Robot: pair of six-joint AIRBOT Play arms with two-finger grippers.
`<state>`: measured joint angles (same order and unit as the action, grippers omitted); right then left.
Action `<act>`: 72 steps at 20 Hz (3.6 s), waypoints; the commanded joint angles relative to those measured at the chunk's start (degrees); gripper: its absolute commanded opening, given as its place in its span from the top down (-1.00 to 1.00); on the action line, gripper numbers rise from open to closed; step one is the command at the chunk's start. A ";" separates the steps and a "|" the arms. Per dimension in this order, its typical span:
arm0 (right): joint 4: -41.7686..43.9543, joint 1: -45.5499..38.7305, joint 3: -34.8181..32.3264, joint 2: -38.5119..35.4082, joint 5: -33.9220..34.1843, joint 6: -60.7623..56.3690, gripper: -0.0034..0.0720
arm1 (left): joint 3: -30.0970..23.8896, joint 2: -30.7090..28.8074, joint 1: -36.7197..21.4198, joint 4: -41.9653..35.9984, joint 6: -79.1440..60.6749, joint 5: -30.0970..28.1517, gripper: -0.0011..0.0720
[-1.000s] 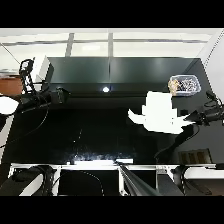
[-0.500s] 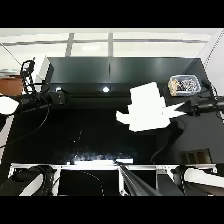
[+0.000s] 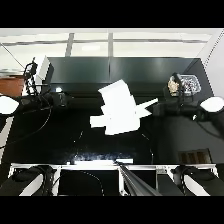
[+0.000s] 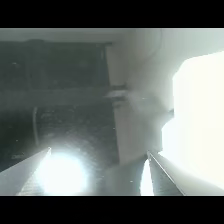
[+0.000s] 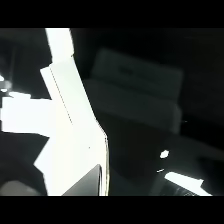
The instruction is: Fold the box and place the chain.
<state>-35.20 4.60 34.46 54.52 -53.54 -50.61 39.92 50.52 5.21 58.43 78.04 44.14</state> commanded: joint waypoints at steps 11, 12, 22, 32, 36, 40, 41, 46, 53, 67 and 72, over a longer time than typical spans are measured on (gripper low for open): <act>3.67 21.62 -13.88 -6.93 21.46 -4.92 0.81 | 0.00 24.83 -5.35 -38.03 -43.60 28.50 -0.96; 3.67 21.62 -13.88 -6.93 21.46 -4.94 0.81 | 0.00 27.41 -5.33 -37.94 -46.45 30.56 -0.96; 3.63 21.59 -13.88 -6.93 21.66 -5.57 0.81 | 6.67 42.82 4.02 -36.72 -59.89 32.92 -0.81; 3.43 21.59 -13.88 -6.93 21.70 -5.57 0.81 | 12.28 44.92 4.74 -24.83 -60.26 37.13 0.07; 3.45 21.59 -13.88 -6.93 21.64 -5.57 0.81 | 12.31 44.92 6.71 -24.35 -60.26 35.08 0.74; 3.43 21.51 -13.88 -6.93 21.18 -6.21 -0.69 | 12.63 44.85 6.73 -24.33 -60.24 34.91 0.90; 3.23 20.76 -13.55 -6.99 20.02 -6.45 -0.96 | 13.11 44.83 6.64 -24.35 -60.24 35.71 0.90; -19.19 6.91 -1.22 -7.21 1.57 -6.38 -0.96 | 15.82 40.76 8.44 -16.81 -59.39 33.35 0.91; -47.91 -0.61 7.48 -7.17 7.28 -5.92 -0.96 | 6.03 19.47 19.91 -8.76 -69.66 6.58 0.90; -15.78 10.73 -4.83 -6.29 2.73 28.09 -0.98 | -1.16 25.09 21.88 -13.64 -82.90 5.33 0.89; -15.87 19.61 -7.93 -4.11 4.55 36.11 -0.98 | -0.72 25.09 21.88 -13.70 -82.82 5.38 0.89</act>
<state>-51.66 19.81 28.27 49.30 -49.91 -19.73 39.05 75.53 27.07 44.56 -4.67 49.69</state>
